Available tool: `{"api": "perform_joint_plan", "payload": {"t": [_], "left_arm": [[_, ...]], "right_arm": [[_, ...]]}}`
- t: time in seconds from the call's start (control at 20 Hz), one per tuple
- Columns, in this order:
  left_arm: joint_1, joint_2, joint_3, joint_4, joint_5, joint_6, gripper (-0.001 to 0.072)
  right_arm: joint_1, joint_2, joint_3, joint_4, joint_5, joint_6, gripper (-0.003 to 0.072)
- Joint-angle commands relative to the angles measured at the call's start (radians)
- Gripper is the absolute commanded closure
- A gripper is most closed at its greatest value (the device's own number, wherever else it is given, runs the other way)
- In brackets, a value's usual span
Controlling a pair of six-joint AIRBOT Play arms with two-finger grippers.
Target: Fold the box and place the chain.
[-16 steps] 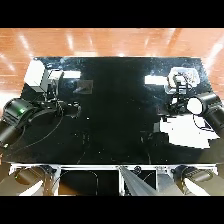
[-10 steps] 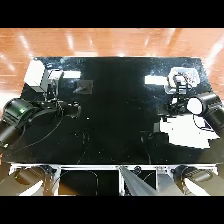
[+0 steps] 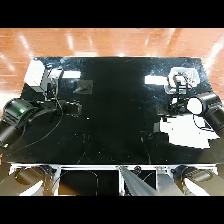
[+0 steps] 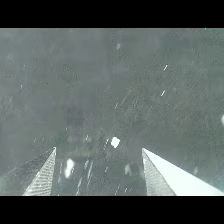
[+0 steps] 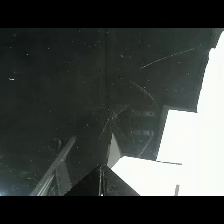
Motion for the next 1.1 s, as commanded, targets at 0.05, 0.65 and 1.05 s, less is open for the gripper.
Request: {"api": "perform_joint_plan", "payload": {"t": [0.05,0.65,1.05], "left_arm": [[-0.001,0.000,0.000,0.000,-0.153,0.000,0.0083],[-0.003,-0.068,0.000,-0.023,-0.348,0.000,0.0083],[-0.003,-0.181,0.000,-0.182,-0.324,0.000,0.0084]], "right_arm": [[0.001,0.000,0.000,0.001,-0.084,0.000,0.0658],[0.001,0.000,0.000,0.014,-0.195,0.000,0.0658],[-0.001,0.000,0.000,0.088,-0.253,0.026,0.0658]]}}
